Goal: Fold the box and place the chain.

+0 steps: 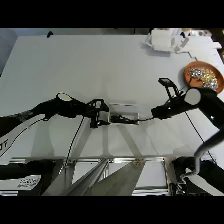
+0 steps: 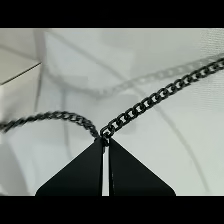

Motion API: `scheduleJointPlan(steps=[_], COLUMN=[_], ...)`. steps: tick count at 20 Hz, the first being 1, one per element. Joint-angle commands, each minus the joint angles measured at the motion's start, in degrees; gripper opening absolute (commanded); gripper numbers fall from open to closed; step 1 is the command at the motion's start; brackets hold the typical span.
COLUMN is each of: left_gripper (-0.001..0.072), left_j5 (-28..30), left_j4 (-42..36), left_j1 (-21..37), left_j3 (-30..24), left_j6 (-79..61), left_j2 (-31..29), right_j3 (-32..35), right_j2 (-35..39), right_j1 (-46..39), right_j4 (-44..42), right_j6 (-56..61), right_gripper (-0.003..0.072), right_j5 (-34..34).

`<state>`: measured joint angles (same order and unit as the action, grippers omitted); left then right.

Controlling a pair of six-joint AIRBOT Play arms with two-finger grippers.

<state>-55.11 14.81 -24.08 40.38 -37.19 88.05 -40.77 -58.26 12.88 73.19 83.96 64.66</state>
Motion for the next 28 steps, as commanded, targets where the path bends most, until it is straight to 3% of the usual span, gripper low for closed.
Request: scheduleJointPlan(steps=[1,4,8,14,19,22,28], left_gripper=[0.0018,0.0018,0.0018,0.0018,0.0018,0.0018,0.0018], left_j5=[0.02,0.02,0.02,0.02,0.00,0.00,0.02], left_j4=[0.00,0.02,0.02,0.02,0.00,0.02,0.02], left_j1=[0.04,0.04,0.04,0.04,0.04,0.04,0.04], left_j3=[0.02,0.02,0.02,0.02,0.02,0.02,0.02], left_j6=[0.00,0.00,0.00,-0.02,0.00,0.00,-0.02], left_j2=[0.02,0.02,0.02,0.02,0.02,0.02,0.02], right_j3=[0.00,0.00,0.00,0.00,0.00,0.00,0.00], right_j2=[9.79,16.24,18.82,18.69,15.04,10.29,-2.08], right_j1=[0.02,0.02,0.02,0.24,10.34,15.39,18.49], right_j4=[-7.87,-21.42,-36.79,-46.16,-45.75,-39.85,-33.57], right_j6=[-3.74,-9.18,-16.31,-21.64,-27.23,-27.21,-24.41], right_gripper=[0.0019,0.0019,0.0019,0.0019,0.0019,0.0019,0.0020], right_j5=[3.82,2.62,1.73,-1.49,-11.34,-17.84,-17.73])
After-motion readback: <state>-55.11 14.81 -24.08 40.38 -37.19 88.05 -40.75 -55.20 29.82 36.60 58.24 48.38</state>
